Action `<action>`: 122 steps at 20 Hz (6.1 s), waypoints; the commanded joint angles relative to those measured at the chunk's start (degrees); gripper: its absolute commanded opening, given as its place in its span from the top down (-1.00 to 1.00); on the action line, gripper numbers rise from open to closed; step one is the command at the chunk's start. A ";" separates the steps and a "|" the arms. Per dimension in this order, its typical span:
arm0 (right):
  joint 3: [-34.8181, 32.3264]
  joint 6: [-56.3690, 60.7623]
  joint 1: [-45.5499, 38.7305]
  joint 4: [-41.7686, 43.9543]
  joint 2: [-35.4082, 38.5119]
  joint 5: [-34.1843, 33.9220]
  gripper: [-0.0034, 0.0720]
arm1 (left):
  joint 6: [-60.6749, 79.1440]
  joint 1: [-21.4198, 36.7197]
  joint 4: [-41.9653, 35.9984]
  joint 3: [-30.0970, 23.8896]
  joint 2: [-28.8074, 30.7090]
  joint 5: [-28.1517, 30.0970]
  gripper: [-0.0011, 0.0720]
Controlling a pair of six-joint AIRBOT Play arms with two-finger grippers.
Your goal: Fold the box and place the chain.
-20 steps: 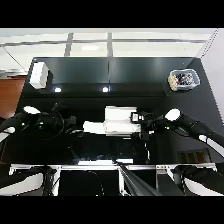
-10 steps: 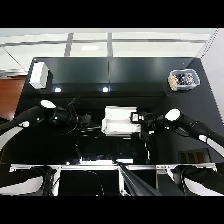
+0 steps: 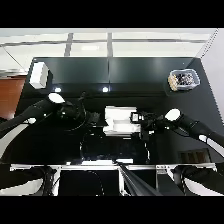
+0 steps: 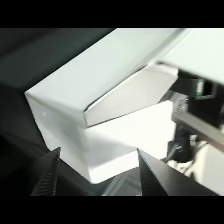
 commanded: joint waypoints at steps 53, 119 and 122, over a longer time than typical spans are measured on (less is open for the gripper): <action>-0.04 0.02 0.07 0.02 -0.04 0.02 0.73 | -70.29 -26.75 53.68 23.82 -10.80 -4.07 0.22; 2.16 17.64 3.74 -0.63 5.31 0.72 0.08 | -69.81 -26.53 52.24 23.82 -10.80 -3.87 0.89; 2.16 18.47 3.74 -0.90 5.31 0.13 -0.12 | -69.81 -26.53 52.24 23.82 -10.80 -3.87 0.89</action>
